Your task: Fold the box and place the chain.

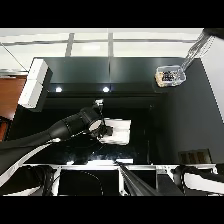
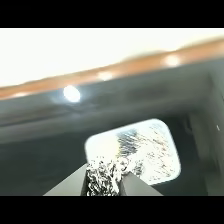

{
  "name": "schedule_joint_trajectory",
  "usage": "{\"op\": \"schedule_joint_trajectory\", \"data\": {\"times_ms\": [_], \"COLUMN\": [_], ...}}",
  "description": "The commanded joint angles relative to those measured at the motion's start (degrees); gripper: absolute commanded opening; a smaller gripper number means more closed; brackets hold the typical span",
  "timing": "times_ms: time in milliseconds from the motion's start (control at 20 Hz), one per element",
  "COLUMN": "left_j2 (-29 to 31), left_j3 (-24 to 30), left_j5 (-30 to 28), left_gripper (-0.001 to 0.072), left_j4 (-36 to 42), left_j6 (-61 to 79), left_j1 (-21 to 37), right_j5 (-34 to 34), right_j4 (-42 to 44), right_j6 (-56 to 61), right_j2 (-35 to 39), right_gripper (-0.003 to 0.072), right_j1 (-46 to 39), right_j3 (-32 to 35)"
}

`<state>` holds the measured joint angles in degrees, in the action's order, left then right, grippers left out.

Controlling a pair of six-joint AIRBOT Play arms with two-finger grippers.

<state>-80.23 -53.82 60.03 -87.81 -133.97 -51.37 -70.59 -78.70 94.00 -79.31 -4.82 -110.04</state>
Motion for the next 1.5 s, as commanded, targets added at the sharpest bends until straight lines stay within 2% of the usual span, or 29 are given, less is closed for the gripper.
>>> {"op": "schedule_joint_trajectory", "data": {"times_ms": [0, 100, 200, 500, 600, 850, 1000, 1150, 1300, 1450], "left_j2": [0.0, 0.0, 0.0, 0.0, 0.0, 0.0, 0.0, 0.0, 0.0, 0.0], "left_j3": [0.0, 0.0, 0.0, 0.0, 0.0, 0.0, 0.0, 0.0, 0.0, 0.0], "left_j5": [0.1, 0.1, 0.1, 0.0, 0.1, 0.0, 0.0, 0.1, 0.1, 0.0], "left_gripper": [0.0026, 0.0027, 0.0026, 0.0027, 0.0027, 0.0026, 0.0026, 0.0026, 0.0026, 0.0026], "left_j4": [0.0, 0.0, 0.0, 0.0, 0.0, 0.0, 0.0, 0.0, 0.0, 0.0], "left_j6": [0.0, 0.0, 0.0, 0.0, 0.0, 0.0, 0.0, 0.0, 0.0, 0.0], "left_j1": [0.0, 0.0, 0.0, 0.0, 0.0, 0.0, 0.0, 0.0, 0.0, 0.0], "right_j5": [-3.6, -5.4, -6.8, -17.8, -21.9, -26.3, -25.0, -18.5, -13.3, -11.0], "right_j4": [8.8, 14.4, 16.0, 16.7, 18.8, 22.3, 30.9, 40.5, 40.8, 40.7], "right_j6": [-6.6, -7.8, -9.1, -17.2, -18.7, -18.4, -17.7, -17.6, -17.6, -17.5], "right_j2": [9.3, 12.6, 15.9, 27.8, 29.3, 29.4, 29.2, 28.5, 27.3, 26.0], "right_gripper": [0.0006, 0.0006, 0.0006, 0.0003, 0.0004, 0.0005, 0.0005, 0.0006, 0.0006, 0.0006], "right_j1": [0.2, 0.2, 1.4, 10.2, 14.6, 21.8, 21.9, 23.9, 27.4, 28.5], "right_j3": [0.1, 0.4, 1.9, 17.0, 20.0, 20.6, 21.2, 23.5, 26.2, 28.7]}}
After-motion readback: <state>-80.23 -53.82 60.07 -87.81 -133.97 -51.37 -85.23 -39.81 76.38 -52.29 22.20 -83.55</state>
